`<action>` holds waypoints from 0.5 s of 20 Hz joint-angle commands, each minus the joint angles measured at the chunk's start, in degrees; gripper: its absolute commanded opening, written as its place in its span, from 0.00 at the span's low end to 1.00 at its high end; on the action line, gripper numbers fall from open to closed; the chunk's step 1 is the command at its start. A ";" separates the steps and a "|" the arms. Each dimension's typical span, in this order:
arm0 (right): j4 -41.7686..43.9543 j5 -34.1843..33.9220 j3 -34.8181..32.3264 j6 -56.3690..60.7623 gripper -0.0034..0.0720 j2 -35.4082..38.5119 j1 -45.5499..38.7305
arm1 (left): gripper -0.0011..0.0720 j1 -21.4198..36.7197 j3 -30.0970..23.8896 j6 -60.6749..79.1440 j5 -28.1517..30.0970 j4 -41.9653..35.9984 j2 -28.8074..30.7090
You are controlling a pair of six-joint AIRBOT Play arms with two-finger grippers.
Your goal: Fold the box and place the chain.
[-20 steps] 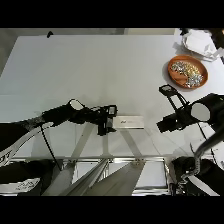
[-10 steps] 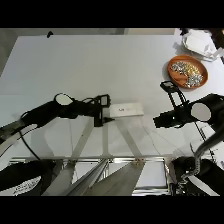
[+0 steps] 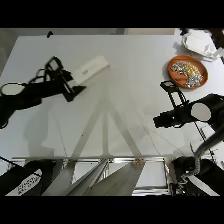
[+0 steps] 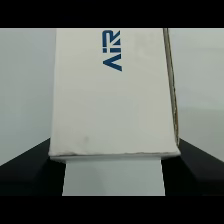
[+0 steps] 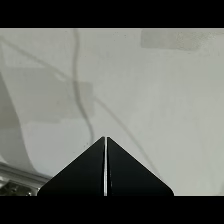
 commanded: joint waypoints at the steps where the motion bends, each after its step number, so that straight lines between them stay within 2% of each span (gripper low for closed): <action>1: 0.02 -0.02 0.04 -0.02 0.07 0.02 0.02 | 0.02 13.35 0.04 -5.31 0.66 5.33 2.56; 5: 0.68 0.20 0.07 0.00 0.07 0.02 0.02 | 0.02 25.94 0.04 -18.60 4.85 13.16 2.58; 10: 1.38 0.07 0.04 -0.15 0.07 0.02 0.02 | 0.02 32.83 0.02 -29.29 7.02 24.85 -1.03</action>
